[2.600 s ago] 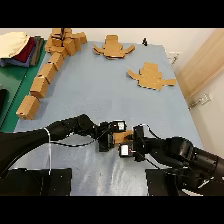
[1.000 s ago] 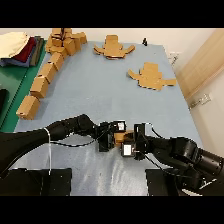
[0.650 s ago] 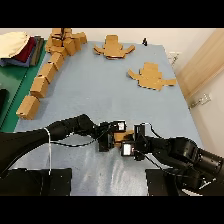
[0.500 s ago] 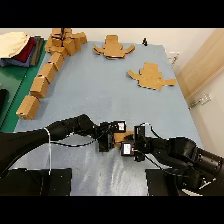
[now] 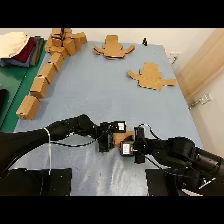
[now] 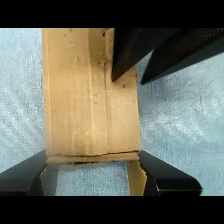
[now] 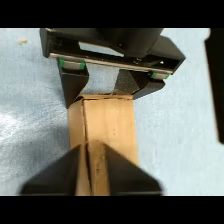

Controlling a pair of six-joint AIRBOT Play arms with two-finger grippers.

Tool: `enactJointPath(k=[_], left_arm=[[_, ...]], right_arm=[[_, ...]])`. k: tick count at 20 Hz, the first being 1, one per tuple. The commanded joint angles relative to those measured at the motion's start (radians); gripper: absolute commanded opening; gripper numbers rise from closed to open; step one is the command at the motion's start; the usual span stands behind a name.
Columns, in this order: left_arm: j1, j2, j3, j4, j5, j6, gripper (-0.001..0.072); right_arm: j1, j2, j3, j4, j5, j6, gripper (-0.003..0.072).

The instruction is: Fold the box.

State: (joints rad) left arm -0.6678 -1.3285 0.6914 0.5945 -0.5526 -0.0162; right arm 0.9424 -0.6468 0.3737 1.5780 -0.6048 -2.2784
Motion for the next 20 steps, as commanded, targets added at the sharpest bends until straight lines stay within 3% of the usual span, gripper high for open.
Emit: enactJointPath(k=[1,3,4,8,20], left_arm=[[0.000,0.000,0.000,0.000,0.001,0.000,0.0525],[0.000,0.000,0.000,0.000,0.001,0.000,0.0525],[0.000,0.000,0.000,0.000,0.001,0.000,0.0525],[0.000,0.000,0.000,0.000,0.001,0.000,0.0525],[0.000,0.000,0.000,0.000,0.001,0.000,0.0525]], right_arm=[[0.001,0.033,0.003,-0.001,0.001,0.000,0.0327],[0.000,0.075,0.003,-0.017,-0.006,0.000,0.0323],[0.000,0.095,0.003,-0.031,-0.016,0.000,0.0278],[-0.002,0.113,0.002,-0.124,-0.091,0.066,0.0006],[-0.001,0.024,-0.001,-0.089,-0.111,0.090,0.0006]])
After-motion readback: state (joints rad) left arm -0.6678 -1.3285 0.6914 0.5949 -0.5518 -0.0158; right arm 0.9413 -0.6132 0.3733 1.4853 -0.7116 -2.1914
